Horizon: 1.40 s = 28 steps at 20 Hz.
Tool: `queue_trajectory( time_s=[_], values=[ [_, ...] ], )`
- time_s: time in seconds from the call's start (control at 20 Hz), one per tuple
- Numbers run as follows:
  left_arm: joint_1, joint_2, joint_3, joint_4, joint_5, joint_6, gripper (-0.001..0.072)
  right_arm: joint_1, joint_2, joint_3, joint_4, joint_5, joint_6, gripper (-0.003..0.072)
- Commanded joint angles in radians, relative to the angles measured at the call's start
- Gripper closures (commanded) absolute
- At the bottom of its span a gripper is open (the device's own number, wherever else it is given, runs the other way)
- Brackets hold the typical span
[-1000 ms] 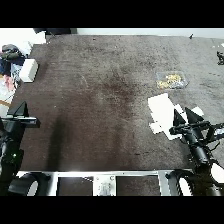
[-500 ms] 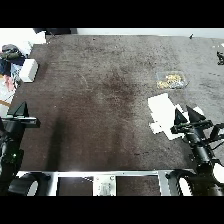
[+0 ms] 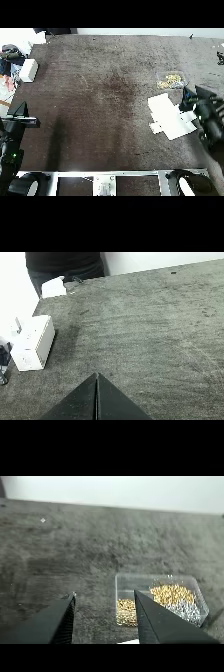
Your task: Fold the box and place the chain.
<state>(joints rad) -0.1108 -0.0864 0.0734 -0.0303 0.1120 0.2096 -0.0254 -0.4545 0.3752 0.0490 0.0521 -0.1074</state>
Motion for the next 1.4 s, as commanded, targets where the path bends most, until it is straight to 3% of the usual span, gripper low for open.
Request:
queue_trajectory(
  time_s=[0.0, 0.1, 0.15, 0.3, 0.45, 0.65, 0.85, 1.0, 1.05, 1.35],
  values=[
    [0.000, 0.000, -0.001, 0.000, 0.000, 0.000, 0.0696, -0.095, -0.293, 0.184, -0.007, 0.143, 0.069, 0.0260],
    [0.000, 0.000, -0.001, 0.000, 0.000, 0.000, 0.0696, -0.217, -0.448, 0.272, -0.129, 0.351, 0.200, 0.0240],
    [0.001, 0.000, -0.001, 0.000, 0.000, 0.000, 0.0696, -0.278, -0.513, 0.314, -0.251, 0.452, 0.299, 0.0158],
    [0.001, 0.000, -0.001, 0.000, 0.000, 0.000, 0.0696, -0.459, -0.668, 0.466, -0.698, 0.766, 0.598, 0.0158],
    [0.000, 0.000, -0.001, 0.000, -0.001, 0.000, 0.0696, -0.608, -0.799, 0.640, -0.949, 0.980, 0.712, 0.0159],
    [0.000, 0.000, -0.001, 0.000, 0.000, 0.000, 0.0696, -0.751, -0.978, 0.882, -1.033, 1.209, 0.718, 0.0159],
    [0.000, 0.000, -0.001, 0.000, 0.001, 0.000, 0.0696, -0.787, -1.119, 1.095, -1.184, 1.282, 0.710, 0.0161],
    [0.001, 0.000, -0.001, 0.000, 0.001, 0.000, 0.0696, -0.784, -1.242, 1.234, -1.224, 1.410, 0.676, 0.0162],
    [0.000, 0.000, -0.001, 0.000, 0.001, 0.000, 0.0696, -0.778, -1.279, 1.262, -1.224, 1.440, 0.672, 0.0235],
    [0.001, 0.000, -0.001, 0.000, 0.001, 0.000, 0.0696, -0.741, -1.433, 1.272, -1.209, 1.522, 0.567, 0.0230]
  ],
)
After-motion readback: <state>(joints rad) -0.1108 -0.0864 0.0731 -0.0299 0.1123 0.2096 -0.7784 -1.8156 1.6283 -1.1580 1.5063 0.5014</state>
